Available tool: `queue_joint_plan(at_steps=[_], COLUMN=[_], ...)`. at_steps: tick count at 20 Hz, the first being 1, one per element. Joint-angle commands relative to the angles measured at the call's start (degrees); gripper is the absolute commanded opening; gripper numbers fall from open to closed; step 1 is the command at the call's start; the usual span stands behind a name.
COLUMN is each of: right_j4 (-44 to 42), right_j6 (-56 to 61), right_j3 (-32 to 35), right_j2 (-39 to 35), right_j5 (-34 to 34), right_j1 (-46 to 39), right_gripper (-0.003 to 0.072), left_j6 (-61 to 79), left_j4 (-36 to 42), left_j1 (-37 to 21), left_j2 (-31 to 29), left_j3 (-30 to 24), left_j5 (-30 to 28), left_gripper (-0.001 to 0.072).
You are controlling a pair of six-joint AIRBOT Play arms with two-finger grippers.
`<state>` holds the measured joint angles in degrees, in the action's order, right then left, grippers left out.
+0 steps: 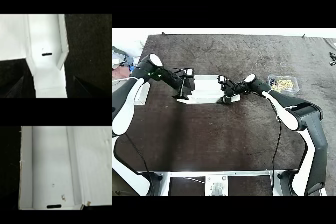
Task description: Fold the box and place the chain.
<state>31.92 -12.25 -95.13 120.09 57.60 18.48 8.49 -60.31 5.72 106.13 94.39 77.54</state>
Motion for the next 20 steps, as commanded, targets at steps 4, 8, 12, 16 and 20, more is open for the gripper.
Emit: queue_joint_plan(at_steps=[4,8,12,16,20], right_j4=[-0.02,-0.02,-0.02,-0.02,-0.02], right_j6=[0.02,0.02,0.02,0.02,0.02], right_j3=[-0.02,-0.02,-0.02,-0.02,-0.02], right_j2=[0.02,0.02,0.02,0.02,0.02], right_j5=[0.02,0.02,0.02,0.02,0.02], right_j1=[0.04,0.04,0.04,0.04,0.04], right_gripper=[0.0470,0.0471,0.0470,0.0471,0.0470], left_j6=[-2.69,-4.17,-4.24,-5.11,-7.30], left_j4=[-1.97,-2.08,-2.29,-2.71,-4.63], left_j1=[1.75,1.75,1.75,1.75,2.49], left_j2=[0.07,0.07,0.07,0.07,0.07], left_j3=[-0.96,-0.96,-0.96,-0.96,-0.96], left_j5=[-3.69,-3.37,-3.43,-3.61,-4.48], left_gripper=[0.0718,0.0530,0.0536,0.0720,0.0699])
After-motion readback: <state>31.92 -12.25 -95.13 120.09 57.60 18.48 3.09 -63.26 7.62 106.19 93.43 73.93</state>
